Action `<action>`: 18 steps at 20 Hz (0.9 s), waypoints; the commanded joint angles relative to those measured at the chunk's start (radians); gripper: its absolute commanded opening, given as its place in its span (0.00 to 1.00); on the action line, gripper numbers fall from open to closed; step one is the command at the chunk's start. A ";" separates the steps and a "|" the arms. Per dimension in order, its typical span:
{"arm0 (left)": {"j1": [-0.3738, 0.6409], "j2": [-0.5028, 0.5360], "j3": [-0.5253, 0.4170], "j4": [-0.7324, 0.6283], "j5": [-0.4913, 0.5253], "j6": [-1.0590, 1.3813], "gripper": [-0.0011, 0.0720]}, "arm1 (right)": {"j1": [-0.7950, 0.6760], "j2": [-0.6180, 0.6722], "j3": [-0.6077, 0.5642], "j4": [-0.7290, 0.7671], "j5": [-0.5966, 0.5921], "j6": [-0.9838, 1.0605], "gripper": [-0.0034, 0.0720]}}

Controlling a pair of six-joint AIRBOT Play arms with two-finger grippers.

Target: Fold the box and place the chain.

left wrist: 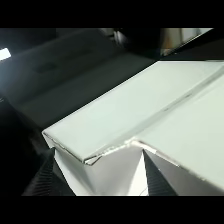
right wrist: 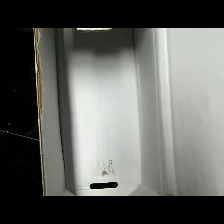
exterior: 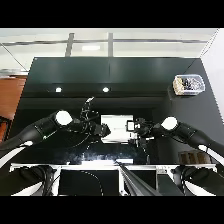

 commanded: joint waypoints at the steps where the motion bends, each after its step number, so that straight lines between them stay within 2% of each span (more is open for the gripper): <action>1: -0.021 0.000 0.031 0.142 -0.026 -0.169 0.87 | 0.001 -0.001 0.000 0.002 0.000 0.000 0.61; 3: -0.033 0.000 0.041 0.188 -0.026 -0.231 0.86 | 0.001 -0.001 0.000 0.002 0.000 0.000 0.61; 7: -0.090 -0.004 0.076 0.381 -0.027 -0.431 0.86 | 0.001 -0.001 0.000 0.002 0.000 0.000 0.61; 11: -0.166 -0.069 0.177 0.571 -0.144 -0.644 0.86 | 0.001 -0.001 0.000 0.002 0.000 0.000 0.61; 15: -0.210 -0.148 0.289 0.649 -0.262 -0.716 0.86 | 0.001 -0.001 0.000 0.002 0.000 0.000 0.61; 17: -0.211 -0.163 0.311 0.650 -0.284 -0.765 0.86 | 0.001 -0.001 0.000 0.002 0.000 0.000 0.61; 18: -0.211 -0.163 0.311 0.650 -0.285 -0.796 0.75 | 0.001 -0.001 0.000 0.002 0.000 0.000 0.61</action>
